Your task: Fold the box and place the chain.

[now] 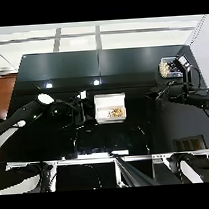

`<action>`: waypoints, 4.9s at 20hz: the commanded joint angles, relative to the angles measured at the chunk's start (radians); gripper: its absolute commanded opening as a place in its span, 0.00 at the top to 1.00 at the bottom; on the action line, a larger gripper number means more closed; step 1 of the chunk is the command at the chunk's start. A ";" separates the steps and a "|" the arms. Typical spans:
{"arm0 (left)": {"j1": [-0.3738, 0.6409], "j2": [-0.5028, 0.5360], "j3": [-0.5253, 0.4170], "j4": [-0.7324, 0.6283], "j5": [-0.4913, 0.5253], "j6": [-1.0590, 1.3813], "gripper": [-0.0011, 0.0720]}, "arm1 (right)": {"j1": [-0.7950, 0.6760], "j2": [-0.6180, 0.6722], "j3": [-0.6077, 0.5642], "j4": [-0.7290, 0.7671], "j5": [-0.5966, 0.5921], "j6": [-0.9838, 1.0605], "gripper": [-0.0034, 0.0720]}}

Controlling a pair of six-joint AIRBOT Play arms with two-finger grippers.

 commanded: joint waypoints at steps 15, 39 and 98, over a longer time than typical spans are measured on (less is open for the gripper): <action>-0.072 -0.032 0.018 -0.005 0.027 0.008 0.01 | 0.001 0.000 0.000 -0.001 0.004 0.000 0.38; -0.108 -0.033 0.021 -0.003 0.089 -0.006 0.41 | 0.293 -0.558 0.325 0.019 0.153 -0.395 0.08; -0.108 -0.033 0.021 -0.003 0.088 -0.006 0.42 | 0.385 -0.448 0.264 0.097 0.129 0.200 0.93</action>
